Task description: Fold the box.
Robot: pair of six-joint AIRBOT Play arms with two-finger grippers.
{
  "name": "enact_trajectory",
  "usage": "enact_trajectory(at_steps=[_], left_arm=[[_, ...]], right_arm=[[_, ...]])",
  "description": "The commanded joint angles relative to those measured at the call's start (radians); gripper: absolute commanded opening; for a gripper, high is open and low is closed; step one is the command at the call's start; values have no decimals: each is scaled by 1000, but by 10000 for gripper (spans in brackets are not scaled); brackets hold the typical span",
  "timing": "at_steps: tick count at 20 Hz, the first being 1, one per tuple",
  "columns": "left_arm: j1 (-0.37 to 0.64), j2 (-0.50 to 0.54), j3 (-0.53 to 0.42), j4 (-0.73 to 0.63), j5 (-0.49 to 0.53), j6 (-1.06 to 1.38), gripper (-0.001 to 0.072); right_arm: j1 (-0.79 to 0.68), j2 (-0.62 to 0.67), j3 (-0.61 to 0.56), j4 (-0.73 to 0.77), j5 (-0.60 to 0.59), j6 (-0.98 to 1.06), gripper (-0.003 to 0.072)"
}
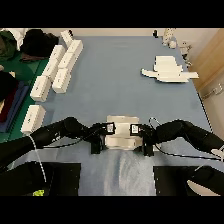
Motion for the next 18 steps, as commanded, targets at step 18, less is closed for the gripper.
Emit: enact_trajectory(at_steps=[18], left_arm=[[14, 35, 30, 42, -41, -6, 666]], right_arm=[[0, 0, 1, 0, 0, 0, 519]])
